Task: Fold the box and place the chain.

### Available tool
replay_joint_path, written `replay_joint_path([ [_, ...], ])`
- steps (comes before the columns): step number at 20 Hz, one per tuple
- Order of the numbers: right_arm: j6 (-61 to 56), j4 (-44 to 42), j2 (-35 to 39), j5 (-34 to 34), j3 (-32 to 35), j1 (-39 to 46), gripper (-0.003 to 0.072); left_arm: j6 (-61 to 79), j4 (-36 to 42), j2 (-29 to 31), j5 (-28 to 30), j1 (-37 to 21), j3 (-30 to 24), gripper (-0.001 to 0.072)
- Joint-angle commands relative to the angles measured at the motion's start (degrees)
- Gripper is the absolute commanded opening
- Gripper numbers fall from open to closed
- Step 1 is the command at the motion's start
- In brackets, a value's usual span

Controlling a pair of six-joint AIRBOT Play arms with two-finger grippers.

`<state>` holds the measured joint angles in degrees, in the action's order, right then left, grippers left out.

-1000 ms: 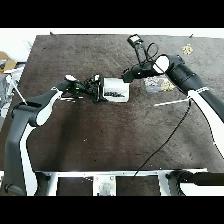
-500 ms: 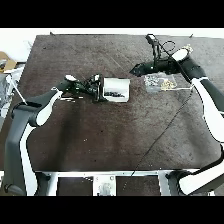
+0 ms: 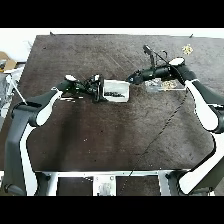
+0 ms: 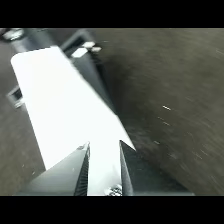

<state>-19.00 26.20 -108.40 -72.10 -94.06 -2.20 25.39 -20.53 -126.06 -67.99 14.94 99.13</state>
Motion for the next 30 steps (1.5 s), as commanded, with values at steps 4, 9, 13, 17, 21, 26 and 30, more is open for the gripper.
replay_joint_path([
  [4,10.54,-0.13,0.35,-1.81,0.17,-4.70,0.0196,0.00,-0.02,-0.02,0.02,-0.02,0.02,0.0276],
  [9,14.75,1.51,3.50,4.26,7.45,-6.84,0.0139,0.00,-0.02,-0.02,0.02,-0.02,0.02,0.0275],
  [13,22.53,-0.92,6.75,12.07,16.92,-7.28,0.0336,0.00,-0.02,-0.02,0.00,-0.02,0.02,0.0275],
  [17,25.55,-2.47,6.82,11.93,17.38,-7.30,0.0345,0.00,0.00,-0.02,0.00,-0.02,0.02,0.0275],
  [21,29.55,-1.60,6.75,12.17,17.38,-7.32,0.0411,0.00,0.00,-0.02,0.00,-0.02,0.02,0.0275],
  [26,33.44,-1.64,6.78,16.11,17.33,-7.32,0.0415,0.00,-0.02,0.00,0.00,-0.02,0.02,0.0275],
  [30,34.05,-1.60,6.78,17.07,15.02,-7.30,0.0316,0.00,-0.02,-0.02,0.02,-0.02,0.02,0.0275],
])
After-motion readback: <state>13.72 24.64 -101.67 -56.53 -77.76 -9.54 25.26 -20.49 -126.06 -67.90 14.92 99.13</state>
